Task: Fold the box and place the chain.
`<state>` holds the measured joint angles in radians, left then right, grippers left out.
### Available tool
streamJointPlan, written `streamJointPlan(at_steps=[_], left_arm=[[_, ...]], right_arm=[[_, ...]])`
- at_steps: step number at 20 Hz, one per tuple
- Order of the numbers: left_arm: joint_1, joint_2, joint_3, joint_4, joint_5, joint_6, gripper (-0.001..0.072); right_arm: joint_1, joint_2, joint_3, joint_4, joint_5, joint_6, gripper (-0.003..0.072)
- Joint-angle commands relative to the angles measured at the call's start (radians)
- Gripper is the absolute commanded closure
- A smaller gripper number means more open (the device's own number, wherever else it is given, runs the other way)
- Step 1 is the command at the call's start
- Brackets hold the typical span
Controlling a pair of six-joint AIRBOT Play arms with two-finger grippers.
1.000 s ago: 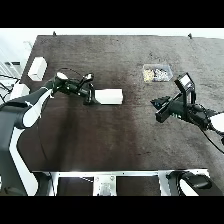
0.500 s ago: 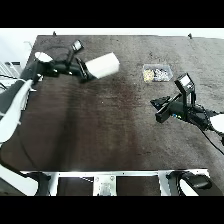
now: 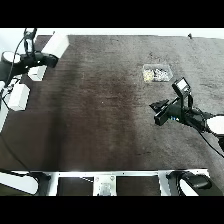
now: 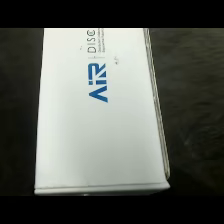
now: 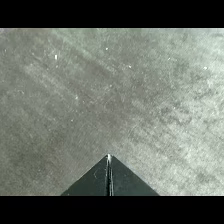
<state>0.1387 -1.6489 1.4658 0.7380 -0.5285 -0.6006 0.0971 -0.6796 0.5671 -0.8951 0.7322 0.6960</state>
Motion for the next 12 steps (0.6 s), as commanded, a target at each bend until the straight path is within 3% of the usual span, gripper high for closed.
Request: streamJointPlan(at_steps=[1,7,9,12], left_arm=[[0.045,-0.019,-0.092,0.028,0.089,-0.056,0.0692],[0.046,-0.027,-0.198,0.058,0.153,-0.090,0.0695],[0.046,-0.013,-0.272,0.101,0.184,-0.171,0.0697],[0.046,0.092,-0.495,0.097,0.436,-0.203,0.0698]], right_arm=[[-0.001,0.000,-0.013,0.001,-0.001,0.000,0.0670],[-0.001,0.000,-0.013,0.001,-0.011,0.000,0.0671],[-0.001,0.000,-0.013,0.001,-0.011,0.000,0.0670],[-0.001,0.000,-0.013,0.000,-0.011,0.000,0.0670]])
